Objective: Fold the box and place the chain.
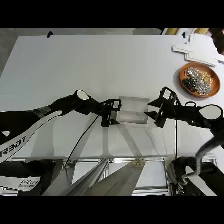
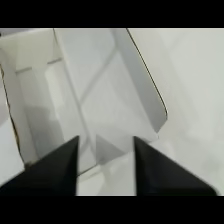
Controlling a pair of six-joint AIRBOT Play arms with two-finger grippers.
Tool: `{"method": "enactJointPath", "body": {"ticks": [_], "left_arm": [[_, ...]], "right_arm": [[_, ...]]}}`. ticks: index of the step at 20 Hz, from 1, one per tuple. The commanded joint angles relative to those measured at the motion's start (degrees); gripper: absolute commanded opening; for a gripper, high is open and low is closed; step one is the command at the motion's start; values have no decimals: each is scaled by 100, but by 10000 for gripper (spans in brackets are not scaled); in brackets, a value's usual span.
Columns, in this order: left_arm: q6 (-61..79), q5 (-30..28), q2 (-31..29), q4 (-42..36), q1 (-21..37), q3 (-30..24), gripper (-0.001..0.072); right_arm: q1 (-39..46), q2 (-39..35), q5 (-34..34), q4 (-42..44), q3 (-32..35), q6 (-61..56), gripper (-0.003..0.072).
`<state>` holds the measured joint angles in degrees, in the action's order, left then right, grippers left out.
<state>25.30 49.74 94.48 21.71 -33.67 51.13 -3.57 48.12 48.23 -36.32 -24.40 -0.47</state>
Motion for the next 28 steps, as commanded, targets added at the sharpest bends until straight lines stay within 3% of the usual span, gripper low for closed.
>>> {"method": "enactJointPath", "body": {"ticks": [1,2,5,8,12,15,18,23,24,25,26,28], "left_arm": [[0,0,0,-15,0,2,207],[0,0,0,-15,2,2,207],[0,0,0,-15,0,2,207],[0,0,0,-17,0,2,207],[0,0,0,-17,0,2,207],[0,0,0,-17,0,2,207],[0,0,0,-17,2,2,207],[0,-2,0,-20,2,2,207],[0,2,0,-17,0,2,207],[0,0,0,-20,0,2,207],[0,-2,0,-20,2,2,207],[0,0,0,-20,0,2,207]], "right_arm": [[0,15,450,162,2,87,124],[0,57,546,581,2,424,18],[0,463,-4,1432,2,498,20],[2,1014,-828,1742,2,-138,20],[2,1593,-772,1690,2,-278,21],[59,1381,-282,1698,0,-271,23],[459,601,538,1176,2,-271,23],[708,-179,1134,-1029,2,118,64],[708,-173,1287,-1174,15,678,67],[708,-170,1377,-1134,48,1388,151],[695,-166,1379,-1005,96,1932,186],[573,-90,1150,-848,212,2070,184]]}}
